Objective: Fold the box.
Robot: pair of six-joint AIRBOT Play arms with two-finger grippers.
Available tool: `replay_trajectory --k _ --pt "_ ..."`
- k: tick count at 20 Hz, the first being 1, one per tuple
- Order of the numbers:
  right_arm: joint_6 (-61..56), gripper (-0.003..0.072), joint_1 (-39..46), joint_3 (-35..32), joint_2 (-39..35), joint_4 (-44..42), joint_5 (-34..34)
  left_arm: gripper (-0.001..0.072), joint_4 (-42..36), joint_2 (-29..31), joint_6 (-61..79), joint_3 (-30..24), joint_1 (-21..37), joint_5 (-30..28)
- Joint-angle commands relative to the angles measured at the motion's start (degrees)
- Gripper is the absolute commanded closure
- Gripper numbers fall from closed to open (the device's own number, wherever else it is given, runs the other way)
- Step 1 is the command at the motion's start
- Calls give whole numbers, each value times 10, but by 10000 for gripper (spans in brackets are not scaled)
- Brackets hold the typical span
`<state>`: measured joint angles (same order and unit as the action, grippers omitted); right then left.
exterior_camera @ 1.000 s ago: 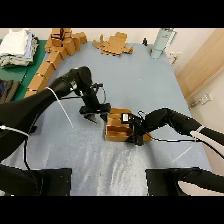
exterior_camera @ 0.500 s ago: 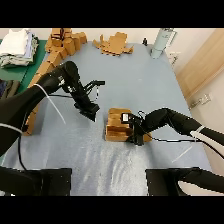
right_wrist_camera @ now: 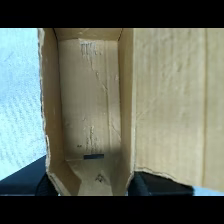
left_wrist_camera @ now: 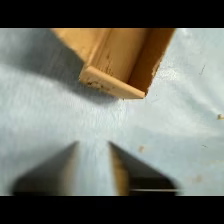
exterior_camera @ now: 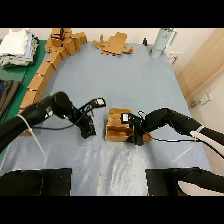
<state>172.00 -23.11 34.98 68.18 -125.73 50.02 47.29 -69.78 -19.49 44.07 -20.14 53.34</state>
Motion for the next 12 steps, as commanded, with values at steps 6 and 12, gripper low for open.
replay_trajectory --k 6,12 --pt "0 215 0 1 0 0 0 22 -303 -23 455 -102 -17 -182" --pt "0 215 0 1 0 0 0 22 -270 -56 455 -82 -24 -142"
